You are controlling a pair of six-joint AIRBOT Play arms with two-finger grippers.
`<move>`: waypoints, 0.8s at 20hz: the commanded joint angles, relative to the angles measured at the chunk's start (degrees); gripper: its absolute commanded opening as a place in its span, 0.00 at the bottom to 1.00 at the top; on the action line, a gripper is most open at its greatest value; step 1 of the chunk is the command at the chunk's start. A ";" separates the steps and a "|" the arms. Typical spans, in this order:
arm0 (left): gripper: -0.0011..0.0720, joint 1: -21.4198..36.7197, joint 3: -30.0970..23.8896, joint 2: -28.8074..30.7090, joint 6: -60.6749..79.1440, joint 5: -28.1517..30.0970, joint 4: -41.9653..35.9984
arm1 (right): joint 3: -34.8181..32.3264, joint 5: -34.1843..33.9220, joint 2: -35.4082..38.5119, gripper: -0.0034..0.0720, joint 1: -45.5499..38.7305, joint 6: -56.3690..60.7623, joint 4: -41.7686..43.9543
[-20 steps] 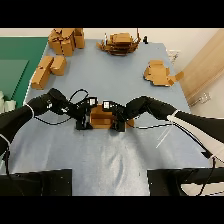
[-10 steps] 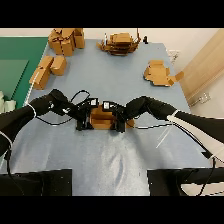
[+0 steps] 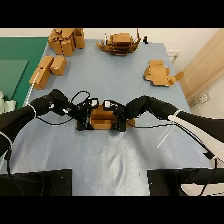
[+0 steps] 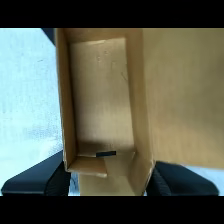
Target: Fold the box.
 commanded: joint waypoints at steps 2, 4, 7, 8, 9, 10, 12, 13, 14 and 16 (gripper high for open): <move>0.49 -0.04 -0.04 -0.04 0.13 0.28 1.92 | 0.07 -3.23 3.30 0.86 -2.58 5.90 -1.70; 0.49 -0.04 -0.04 -0.04 -0.20 0.59 1.90 | 0.07 -7.41 5.07 0.86 -3.78 5.99 -0.46; 0.49 -0.02 -0.04 -0.04 -0.26 0.61 2.10 | 0.07 -12.39 6.29 0.86 -4.09 7.52 0.04; 0.49 0.00 -0.04 -0.04 -0.26 0.59 2.08 | 0.07 -13.20 6.51 0.85 -4.09 7.89 2.23; 0.49 0.00 -0.04 -0.04 -0.26 0.61 2.08 | 0.09 -14.01 6.75 0.73 -4.02 7.85 5.42; 0.49 -0.02 -0.04 -0.04 -0.26 0.63 2.08 | 0.26 -14.40 6.93 0.45 -3.67 7.85 8.90; 0.49 -0.02 -0.04 -0.04 -0.26 0.63 2.08 | 1.53 -13.73 6.95 0.06 -2.19 6.75 14.40; 0.49 0.00 -0.04 -0.04 -0.28 0.59 2.08 | 2.32 -11.98 6.95 0.06 -1.07 6.29 15.93; 0.49 0.00 -0.04 -0.04 -0.42 0.66 2.08 | 3.19 -8.96 6.91 0.06 0.26 6.32 16.55; 0.49 -0.02 -0.04 -0.04 -0.74 0.68 2.05 | 4.46 -0.13 6.82 0.06 2.82 6.29 16.55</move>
